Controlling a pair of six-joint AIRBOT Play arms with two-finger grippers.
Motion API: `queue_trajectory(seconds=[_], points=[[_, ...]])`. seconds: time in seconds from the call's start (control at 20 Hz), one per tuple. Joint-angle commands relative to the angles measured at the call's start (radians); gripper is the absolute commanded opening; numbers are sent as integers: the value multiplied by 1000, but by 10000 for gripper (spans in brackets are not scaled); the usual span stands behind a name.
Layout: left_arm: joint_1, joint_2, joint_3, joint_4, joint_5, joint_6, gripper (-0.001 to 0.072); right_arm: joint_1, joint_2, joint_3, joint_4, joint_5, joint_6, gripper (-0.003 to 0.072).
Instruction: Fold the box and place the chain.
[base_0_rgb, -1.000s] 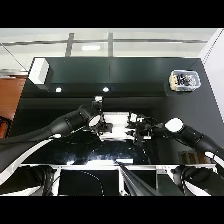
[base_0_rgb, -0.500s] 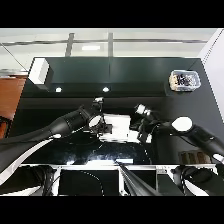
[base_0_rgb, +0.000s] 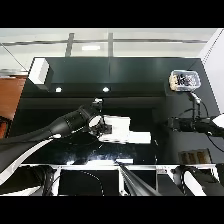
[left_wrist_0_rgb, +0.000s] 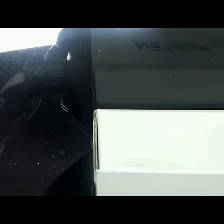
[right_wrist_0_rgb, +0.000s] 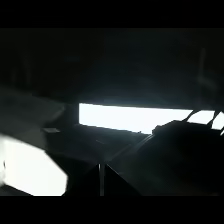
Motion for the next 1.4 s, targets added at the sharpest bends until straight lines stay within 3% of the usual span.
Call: queue_trajectory(seconds=[0.0,0.1,0.25,0.45,0.5,0.55,0.6,0.65,0.7,0.8,0.95,1.1,1.15,1.25,1.35], points=[[0,-1,0,2,1,-2,25,-120,-97,-61,38,95,155,40],[1,-1,0,5,10,-2,25,-63,-205,-81,63,99,150,41],[0,-1,0,4,17,-2,25,98,-320,-80,238,63,52,41],[0,-1,0,3,18,-2,25,303,-346,-42,331,5,23,56],[0,-1,0,3,18,-2,25,332,-346,-25,332,12,23,111],[0,-1,0,3,18,-2,25,356,-345,-5,333,27,14,246],[0,-1,0,4,18,-2,25,373,-345,17,333,50,-6,420],[0,-1,0,4,18,-2,25,387,-345,42,333,85,-34,644],[0,-1,0,4,18,-2,25,400,-345,69,333,127,-60,693],[0,-1,0,4,18,-2,25,428,-345,112,333,169,-66,693],[0,-1,0,4,18,-2,25,509,-345,158,325,133,-27,690],[0,-1,0,4,17,-2,25,606,-345,201,236,17,133,602],[0,-1,0,4,18,-2,25,637,-345,213,200,-26,210,526],[0,-1,0,4,18,-2,25,704,-345,239,122,-80,354,518],[0,-1,0,4,18,-1,25,769,-345,270,22,-110,477,458]])
